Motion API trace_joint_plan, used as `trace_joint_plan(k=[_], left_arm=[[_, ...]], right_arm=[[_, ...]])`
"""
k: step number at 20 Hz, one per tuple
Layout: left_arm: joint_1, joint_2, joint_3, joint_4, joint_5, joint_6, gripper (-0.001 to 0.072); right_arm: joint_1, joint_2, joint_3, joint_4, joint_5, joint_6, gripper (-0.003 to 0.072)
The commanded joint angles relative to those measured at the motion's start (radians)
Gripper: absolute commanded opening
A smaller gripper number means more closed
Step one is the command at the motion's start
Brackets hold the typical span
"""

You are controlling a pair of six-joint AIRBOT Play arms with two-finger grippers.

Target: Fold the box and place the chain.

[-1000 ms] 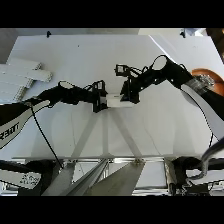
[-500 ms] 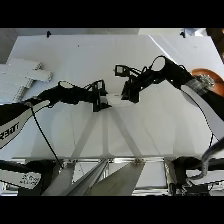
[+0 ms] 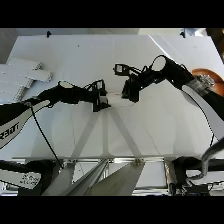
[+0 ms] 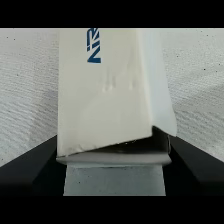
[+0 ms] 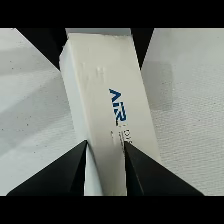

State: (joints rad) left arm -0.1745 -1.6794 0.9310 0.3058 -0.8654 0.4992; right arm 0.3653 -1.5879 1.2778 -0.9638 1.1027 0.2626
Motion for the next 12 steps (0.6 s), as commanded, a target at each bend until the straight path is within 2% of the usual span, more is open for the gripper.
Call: trace_joint_plan(k=[1,12], left_arm=[[-0.001,0.000,0.000,0.001,-0.003,0.000,0.0394],[-0.001,0.000,0.000,0.001,-0.003,0.000,0.0394]], right_arm=[[0.001,0.002,0.001,0.003,0.002,0.002,0.0209],[0.029,0.002,-0.001,0.024,0.031,0.003,0.0194]])
